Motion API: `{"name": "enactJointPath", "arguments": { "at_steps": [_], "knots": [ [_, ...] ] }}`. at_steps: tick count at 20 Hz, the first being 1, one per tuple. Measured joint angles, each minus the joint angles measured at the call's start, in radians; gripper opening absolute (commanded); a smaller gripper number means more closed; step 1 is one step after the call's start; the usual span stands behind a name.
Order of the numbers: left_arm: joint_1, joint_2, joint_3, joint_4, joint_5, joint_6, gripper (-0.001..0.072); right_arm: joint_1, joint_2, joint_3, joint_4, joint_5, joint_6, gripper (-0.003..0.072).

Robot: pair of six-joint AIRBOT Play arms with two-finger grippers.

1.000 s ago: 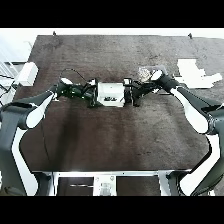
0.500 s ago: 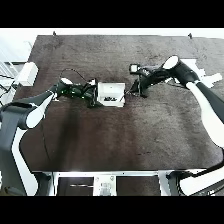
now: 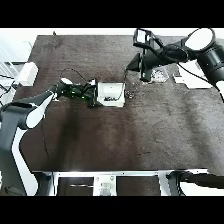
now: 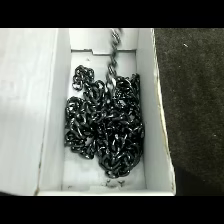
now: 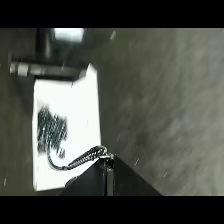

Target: Fold the box and place the chain.

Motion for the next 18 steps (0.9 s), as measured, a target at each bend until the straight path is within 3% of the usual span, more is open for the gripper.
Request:
{"name": "enactJointPath", "arguments": {
  "at_steps": [8, 14, 15, 16, 17, 18],
  "knots": [
    [0.000, 0.000, 0.000, 0.000, 0.000, 0.000, 0.0543, 0.103, -0.017, 0.049, 0.001, -0.072, 0.091, 0.0010],
    [0.000, 0.000, 0.000, 0.000, 0.000, 0.000, 0.0542, 0.115, -0.159, 0.001, -0.019, -0.085, 0.180, 0.0014],
    [0.000, 0.000, 0.000, 0.000, 0.000, 0.000, 0.0542, 0.116, -0.195, -0.016, -0.025, -0.088, 0.187, 0.0160],
    [0.000, 0.000, 0.000, 0.000, -0.001, 0.000, 0.0543, 0.114, -0.226, -0.029, -0.035, -0.093, 0.188, 0.0373],
    [0.000, 0.000, 0.000, 0.000, 0.000, 0.000, 0.0543, 0.111, -0.255, -0.039, -0.051, -0.095, 0.189, 0.0481],
    [0.000, 0.000, 0.000, 0.000, -0.001, 0.000, 0.0543, 0.107, -0.274, -0.045, -0.065, -0.098, 0.191, 0.0480]
  ]
}}
